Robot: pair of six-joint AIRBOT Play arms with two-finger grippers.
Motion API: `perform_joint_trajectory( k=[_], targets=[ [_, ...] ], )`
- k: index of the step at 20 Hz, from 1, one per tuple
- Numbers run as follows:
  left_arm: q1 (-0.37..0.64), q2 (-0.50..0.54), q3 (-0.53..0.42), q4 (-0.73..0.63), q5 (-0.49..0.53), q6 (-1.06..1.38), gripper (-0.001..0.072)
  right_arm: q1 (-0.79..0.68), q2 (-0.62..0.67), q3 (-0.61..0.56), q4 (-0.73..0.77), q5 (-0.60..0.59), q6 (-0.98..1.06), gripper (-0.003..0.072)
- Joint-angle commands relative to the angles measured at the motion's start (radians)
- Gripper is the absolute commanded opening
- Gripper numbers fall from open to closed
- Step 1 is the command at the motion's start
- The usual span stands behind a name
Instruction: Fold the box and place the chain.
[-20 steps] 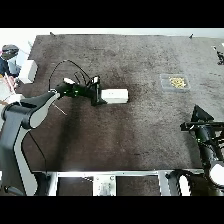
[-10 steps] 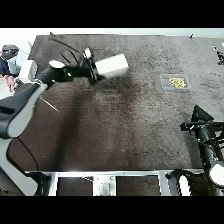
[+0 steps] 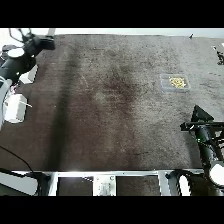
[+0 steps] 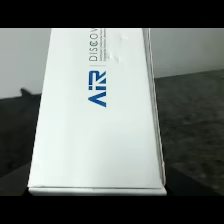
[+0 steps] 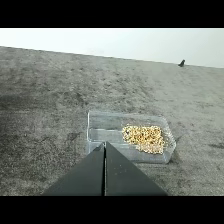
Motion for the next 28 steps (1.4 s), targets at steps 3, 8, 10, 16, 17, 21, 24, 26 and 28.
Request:
perform_joint_trajectory(
  k=[3,8,10,16,17,21,24,26,28],
  targets=[
    [0.117,-0.024,-0.180,0.005,0.046,-0.131,0.0012,0.000,0.000,0.000,0.000,0.000,0.000,0.0010],
    [0.123,-0.160,-0.186,0.011,-0.019,-0.069,0.0012,0.000,0.000,0.000,0.000,0.000,0.000,0.0010],
    [0.130,-0.189,-0.186,0.012,-0.009,-0.071,0.0012,0.000,0.000,0.000,0.000,0.000,0.000,0.0010],
    [0.138,-0.217,-0.186,0.011,0.069,-0.071,0.0012,0.000,0.000,0.000,0.000,0.000,0.000,0.0011],
    [0.138,-0.227,-0.186,0.012,0.075,-0.071,0.0011,0.000,0.000,0.000,0.000,0.000,0.000,0.0010],
    [0.137,-0.272,-0.159,0.061,0.071,-0.017,0.0427,0.000,0.000,0.000,0.000,0.000,0.000,0.0011],
    [0.137,-0.262,-0.103,0.064,0.068,0.011,0.0719,0.000,0.000,0.000,0.000,0.000,0.000,0.0010],
    [0.137,-0.232,-0.069,0.064,0.066,0.011,0.0719,0.000,0.000,0.000,0.000,0.000,0.000,0.0011],
    [0.137,-0.171,-0.061,0.065,0.076,0.012,0.0719,0.000,0.000,0.000,0.000,0.000,0.000,0.0011]
  ],
)
